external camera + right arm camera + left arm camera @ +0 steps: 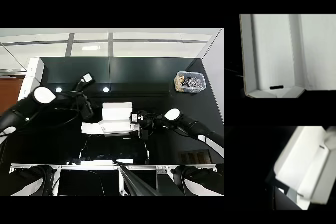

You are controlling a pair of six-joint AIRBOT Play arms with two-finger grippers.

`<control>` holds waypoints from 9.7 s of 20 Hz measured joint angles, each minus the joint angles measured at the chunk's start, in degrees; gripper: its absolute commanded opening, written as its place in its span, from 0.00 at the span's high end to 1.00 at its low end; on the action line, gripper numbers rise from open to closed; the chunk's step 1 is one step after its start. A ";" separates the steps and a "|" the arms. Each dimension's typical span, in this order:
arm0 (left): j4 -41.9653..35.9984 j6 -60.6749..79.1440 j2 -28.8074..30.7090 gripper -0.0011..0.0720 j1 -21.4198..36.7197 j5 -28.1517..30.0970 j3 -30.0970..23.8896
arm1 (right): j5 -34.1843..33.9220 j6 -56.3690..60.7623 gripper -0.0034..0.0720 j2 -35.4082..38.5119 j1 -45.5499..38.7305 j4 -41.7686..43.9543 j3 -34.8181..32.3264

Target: Fold the box and place the chain.

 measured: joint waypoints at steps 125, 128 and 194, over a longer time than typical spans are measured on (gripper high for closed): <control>21.18 -89.88 -10.32 0.32 -20.20 -3.34 5.16 | -0.04 0.02 0.69 0.00 0.02 0.02 0.00; 22.71 -91.43 -11.15 0.32 -20.79 -3.39 5.18 | -0.04 0.02 0.69 0.00 0.02 0.02 0.00; 36.06 -111.67 -24.04 0.46 -26.91 -16.96 19.93 | -0.07 0.11 0.69 0.00 0.07 0.07 0.00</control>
